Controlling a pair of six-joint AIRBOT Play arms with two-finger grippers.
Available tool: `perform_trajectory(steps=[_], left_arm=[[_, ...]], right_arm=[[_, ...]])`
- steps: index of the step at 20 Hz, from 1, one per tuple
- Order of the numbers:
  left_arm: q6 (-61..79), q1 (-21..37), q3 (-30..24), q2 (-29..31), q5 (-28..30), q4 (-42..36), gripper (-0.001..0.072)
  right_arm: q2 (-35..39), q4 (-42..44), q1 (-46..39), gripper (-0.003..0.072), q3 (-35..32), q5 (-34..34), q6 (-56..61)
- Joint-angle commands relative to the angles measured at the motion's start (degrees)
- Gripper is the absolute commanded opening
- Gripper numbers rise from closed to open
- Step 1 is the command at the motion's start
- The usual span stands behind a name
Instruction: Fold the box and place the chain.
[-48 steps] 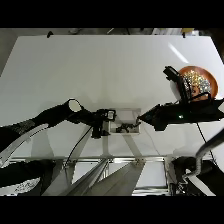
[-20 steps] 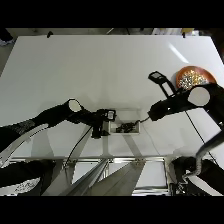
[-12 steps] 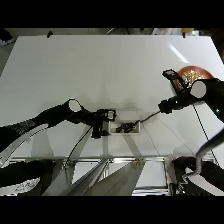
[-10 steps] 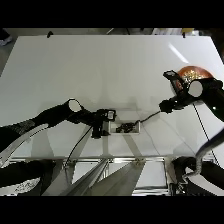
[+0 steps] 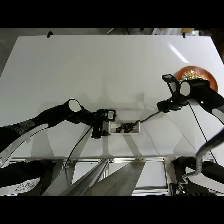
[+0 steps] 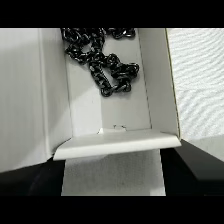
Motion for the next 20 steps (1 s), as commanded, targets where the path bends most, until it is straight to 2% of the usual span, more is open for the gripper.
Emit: perform_trajectory(steps=[1,6,7,8,10,11,15,20], left_arm=[[0.02,0.02,0.02,0.04,0.00,0.02,0.0315],[0.02,0.02,0.02,0.04,0.00,0.02,0.0315],[0.02,0.02,0.02,0.04,0.00,0.02,0.0315],[0.02,0.02,0.02,0.04,0.00,0.02,0.0315],[0.02,0.02,0.02,0.04,0.00,0.02,0.0315],[0.02,0.02,0.02,0.04,0.00,0.02,0.0315],[0.02,0.02,0.02,0.04,0.02,0.02,0.0315],[0.02,0.02,0.02,0.04,0.00,0.02,0.0315]], right_arm=[[-2.01,-0.13,-0.04,0.0296,-0.02,-1.88,1.36],[-4.63,0.00,-0.04,0.0288,0.00,-2.19,1.40],[-5.22,0.09,-0.04,0.0260,-0.02,-2.01,1.40],[-5.49,0.07,-0.04,0.0199,-0.02,-1.95,1.38],[-5.29,0.04,-0.04,0.0044,0.00,-1.75,1.36],[-4.96,0.04,-0.04,0.0028,-0.02,-1.70,1.36],[-0.94,0.04,-0.04,0.0015,0.00,-0.44,0.70],[8.04,0.50,-0.04,0.0015,-0.02,2.49,-0.83]])
